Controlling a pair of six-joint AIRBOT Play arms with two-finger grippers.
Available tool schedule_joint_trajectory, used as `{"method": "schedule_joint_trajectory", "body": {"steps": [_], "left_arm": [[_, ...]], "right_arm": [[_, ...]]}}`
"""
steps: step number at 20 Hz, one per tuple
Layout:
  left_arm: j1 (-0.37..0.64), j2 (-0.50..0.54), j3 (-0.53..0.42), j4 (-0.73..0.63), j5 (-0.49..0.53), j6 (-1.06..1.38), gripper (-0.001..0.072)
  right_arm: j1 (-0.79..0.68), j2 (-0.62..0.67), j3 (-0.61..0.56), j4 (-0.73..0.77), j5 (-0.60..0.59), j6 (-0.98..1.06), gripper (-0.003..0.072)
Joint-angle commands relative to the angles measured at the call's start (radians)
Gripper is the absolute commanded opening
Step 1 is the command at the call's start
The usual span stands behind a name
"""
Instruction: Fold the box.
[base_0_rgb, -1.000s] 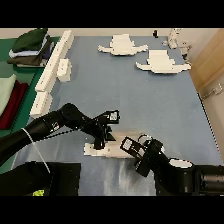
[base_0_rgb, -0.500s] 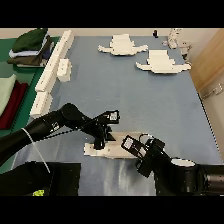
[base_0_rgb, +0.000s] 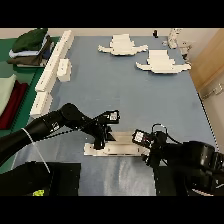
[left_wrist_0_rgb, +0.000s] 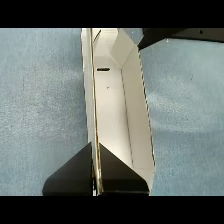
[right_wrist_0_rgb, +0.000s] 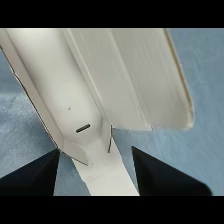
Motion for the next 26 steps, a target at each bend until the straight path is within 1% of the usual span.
{"method": "schedule_joint_trajectory", "body": {"steps": [1, 4, 6, 7, 9, 11, 16, 20, 24, 26], "left_arm": [[0.000, 0.001, 0.001, 0.000, 0.000, 0.000, 0.0015], [0.000, 0.001, 0.001, 0.000, 0.000, 0.000, 0.0016], [0.000, 0.001, 0.001, 0.000, 0.000, 0.000, 0.0016], [0.000, 0.001, 0.001, 0.000, 0.000, 0.000, 0.0016], [0.000, 0.001, 0.001, 0.000, 0.000, 0.000, 0.0016], [0.000, 0.001, 0.001, 0.000, 0.000, 0.001, 0.0016], [0.000, 0.001, 0.001, 0.000, 0.000, 0.000, 0.0016], [0.000, 0.001, 0.001, 0.000, 0.000, 0.000, 0.0016], [0.000, 0.001, 0.001, 0.000, 0.000, 0.000, 0.0015], [0.000, 0.001, 0.001, 0.000, 0.000, 0.000, 0.0016]], "right_arm": [[-0.266, -0.018, -0.011, 0.365, 0.039, -0.559, 0.0716], [-0.452, -0.089, -0.011, 0.625, 0.028, -0.940, 0.0716], [-0.537, -0.146, -0.011, 0.748, 0.005, -1.110, 0.0716], [-0.562, -0.176, -0.011, 0.782, -0.007, -1.154, 0.0716], [-0.573, -0.217, -0.010, 0.797, -0.016, -1.164, 0.0717], [-0.573, -0.214, -0.010, 0.788, -0.044, -1.164, 0.0717], [-0.594, -0.108, -0.010, 0.672, -0.072, -1.048, 0.0716], [-0.572, 0.027, -0.010, 0.589, -0.137, -0.871, 0.0716], [-0.478, 0.209, -0.010, 0.565, -0.142, -0.585, 0.0716], [-0.388, 0.243, -0.011, 0.512, -0.139, -0.460, 0.0715]]}}
